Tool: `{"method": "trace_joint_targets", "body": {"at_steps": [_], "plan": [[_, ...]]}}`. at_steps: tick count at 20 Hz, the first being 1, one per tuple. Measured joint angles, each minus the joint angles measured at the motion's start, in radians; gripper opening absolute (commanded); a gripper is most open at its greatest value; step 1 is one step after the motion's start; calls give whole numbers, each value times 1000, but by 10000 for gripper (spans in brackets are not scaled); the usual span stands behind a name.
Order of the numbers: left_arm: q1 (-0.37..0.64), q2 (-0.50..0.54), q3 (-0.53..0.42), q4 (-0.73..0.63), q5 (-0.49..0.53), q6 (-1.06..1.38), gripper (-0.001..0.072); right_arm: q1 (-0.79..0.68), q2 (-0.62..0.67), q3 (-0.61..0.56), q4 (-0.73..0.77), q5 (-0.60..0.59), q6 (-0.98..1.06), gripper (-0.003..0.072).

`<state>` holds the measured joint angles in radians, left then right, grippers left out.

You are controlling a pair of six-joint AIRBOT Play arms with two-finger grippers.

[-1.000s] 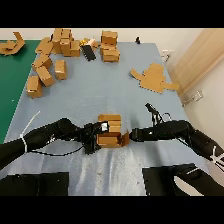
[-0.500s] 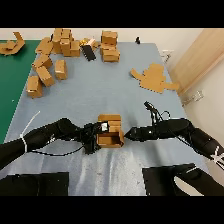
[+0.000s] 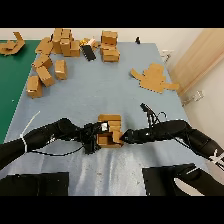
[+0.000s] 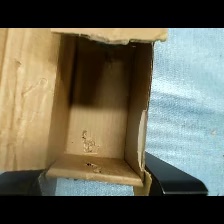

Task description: Fold the box.

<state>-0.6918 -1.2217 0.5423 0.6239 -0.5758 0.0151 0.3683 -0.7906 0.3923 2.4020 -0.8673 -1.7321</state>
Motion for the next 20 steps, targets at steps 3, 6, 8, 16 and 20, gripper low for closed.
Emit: {"method": "trace_joint_targets", "body": {"at_steps": [3, 6, 8, 16, 20], "plan": [[0, 0, 0, 0, 0, 0, 606, 35, -2, 21, -27, 14, 62, 461], [0, 0, 0, 0, 0, 0, 606, 127, -33, 72, -149, 44, 226, 461], [0, 0, 0, 0, 0, 0, 606, 217, -81, 128, -288, 45, 397, 461], [0, 0, 0, 0, 0, 0, 606, 509, -377, 453, -790, -248, 988, 458], [0, 0, 0, 0, 0, 0, 606, 548, -483, 528, -866, -352, 1078, 314]]}}
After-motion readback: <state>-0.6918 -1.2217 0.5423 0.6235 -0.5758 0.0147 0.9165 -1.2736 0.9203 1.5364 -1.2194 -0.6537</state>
